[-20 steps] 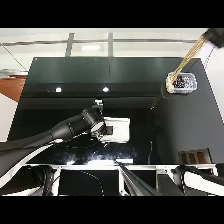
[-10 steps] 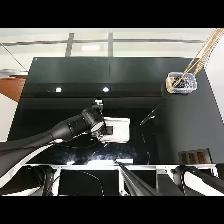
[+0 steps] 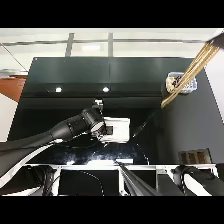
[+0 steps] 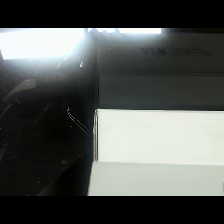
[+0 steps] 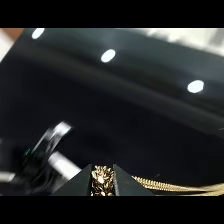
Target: Fold the box and place the chain.
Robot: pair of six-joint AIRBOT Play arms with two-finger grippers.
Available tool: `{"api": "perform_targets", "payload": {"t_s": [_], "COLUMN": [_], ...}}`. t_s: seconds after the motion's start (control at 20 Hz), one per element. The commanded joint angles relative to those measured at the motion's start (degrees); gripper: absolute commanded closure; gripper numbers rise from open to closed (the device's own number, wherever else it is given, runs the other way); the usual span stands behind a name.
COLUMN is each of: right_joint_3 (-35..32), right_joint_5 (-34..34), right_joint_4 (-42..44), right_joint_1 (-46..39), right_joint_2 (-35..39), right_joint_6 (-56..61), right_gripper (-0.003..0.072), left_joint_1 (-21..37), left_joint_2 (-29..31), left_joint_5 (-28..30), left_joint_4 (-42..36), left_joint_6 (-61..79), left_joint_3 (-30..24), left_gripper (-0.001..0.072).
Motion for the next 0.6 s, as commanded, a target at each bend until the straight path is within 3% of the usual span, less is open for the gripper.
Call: {"api": "perform_targets", "payload": {"t_s": [0.0,0.2,0.55], "right_joint_3": [-4.94,-12.0,-27.1], "right_joint_5": [2.49,0.76,-11.17], "right_joint_4": [0.94,1.05,1.53], "right_joint_1": [6.1,13.9,23.93], "right_joint_2": [2.45,2.45,2.43], "right_joint_6": [-1.05,-0.57,-0.61], "right_gripper": [0.0639,0.0639,0.0639], "left_joint_1": [0.04,0.04,0.04], "left_joint_2": [-0.02,-0.02,-0.02], "left_joint_5": [0.02,0.02,0.02], "left_joint_4": [0.02,0.02,0.02], "left_joint_6": [0.0,0.0,0.0], "left_joint_3": [0.0,0.0,0.0], "left_gripper": [0.0676,0.0676,0.0676]}}
